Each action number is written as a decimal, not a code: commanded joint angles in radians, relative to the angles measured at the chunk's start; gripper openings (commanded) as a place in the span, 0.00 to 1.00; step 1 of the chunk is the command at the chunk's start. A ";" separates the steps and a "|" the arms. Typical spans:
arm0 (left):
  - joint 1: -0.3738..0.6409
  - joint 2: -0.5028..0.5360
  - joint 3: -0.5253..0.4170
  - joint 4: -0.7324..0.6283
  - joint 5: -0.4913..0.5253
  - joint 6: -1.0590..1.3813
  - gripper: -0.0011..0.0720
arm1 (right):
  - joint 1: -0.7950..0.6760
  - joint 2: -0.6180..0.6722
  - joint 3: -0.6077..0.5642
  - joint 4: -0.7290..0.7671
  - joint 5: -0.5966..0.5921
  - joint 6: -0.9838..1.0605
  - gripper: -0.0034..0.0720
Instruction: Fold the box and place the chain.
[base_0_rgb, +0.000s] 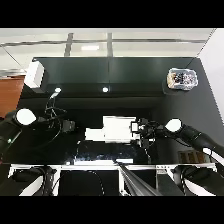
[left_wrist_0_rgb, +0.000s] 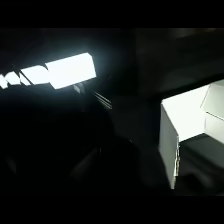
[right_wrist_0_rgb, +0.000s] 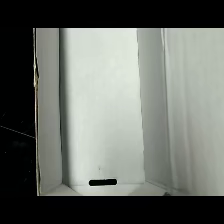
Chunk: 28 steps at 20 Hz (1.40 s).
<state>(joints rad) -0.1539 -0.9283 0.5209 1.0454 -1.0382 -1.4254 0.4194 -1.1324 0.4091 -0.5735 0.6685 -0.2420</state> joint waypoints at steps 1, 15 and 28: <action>0.150 -0.089 -0.096 -0.374 -0.092 0.087 0.05 | 0.000 -0.001 0.000 0.000 0.000 0.000 0.21; -0.246 -0.253 -0.062 -0.405 0.187 0.140 0.05 | 0.000 -0.001 0.000 0.000 0.000 0.000 0.21; -0.077 -0.244 -0.042 -0.570 0.003 0.347 0.97 | 0.000 -0.001 0.000 0.000 0.000 0.000 0.21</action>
